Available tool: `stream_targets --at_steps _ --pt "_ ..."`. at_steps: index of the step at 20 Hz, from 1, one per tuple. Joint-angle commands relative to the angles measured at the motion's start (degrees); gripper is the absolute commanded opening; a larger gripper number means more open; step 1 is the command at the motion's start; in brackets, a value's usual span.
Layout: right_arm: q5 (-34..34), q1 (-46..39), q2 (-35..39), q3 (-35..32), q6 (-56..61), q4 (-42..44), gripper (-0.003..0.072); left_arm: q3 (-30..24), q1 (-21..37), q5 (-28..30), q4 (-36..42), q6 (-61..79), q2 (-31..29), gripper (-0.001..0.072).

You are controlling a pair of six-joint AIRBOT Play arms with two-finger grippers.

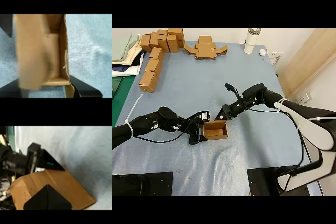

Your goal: Fold the box.

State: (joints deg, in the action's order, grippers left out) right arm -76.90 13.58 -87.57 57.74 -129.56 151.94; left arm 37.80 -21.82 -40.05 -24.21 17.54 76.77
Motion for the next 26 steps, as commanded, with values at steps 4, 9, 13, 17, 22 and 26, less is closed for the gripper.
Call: stream_targets --at_steps 4,9,13,17,22,26 --pt "17.49 9.31 15.61 -11.19 -14.14 -13.81 0.0003 0.04 0.02 0.02 0.00 0.00 0.00 0.0370" --pt "40.19 21.42 30.14 -21.09 -14.95 -26.05 0.0004 0.04 0.02 0.02 -0.02 0.00 0.00 0.0370" --pt "44.06 29.73 35.67 -22.43 -14.93 -37.77 0.0215 0.07 0.02 0.00 -0.02 0.00 0.00 0.0370" --pt "42.45 35.01 33.83 -21.97 -4.92 -54.55 0.0302 0.04 0.02 0.02 -0.02 0.00 0.00 0.0370" --pt "42.42 36.76 31.78 -21.84 -3.32 -61.33 0.0479 0.04 0.02 0.00 0.00 0.00 0.00 0.0370" --pt "43.41 36.81 30.51 -21.79 -3.28 -64.72 0.0479 0.04 0.02 0.00 -0.02 0.00 0.00 0.0370"
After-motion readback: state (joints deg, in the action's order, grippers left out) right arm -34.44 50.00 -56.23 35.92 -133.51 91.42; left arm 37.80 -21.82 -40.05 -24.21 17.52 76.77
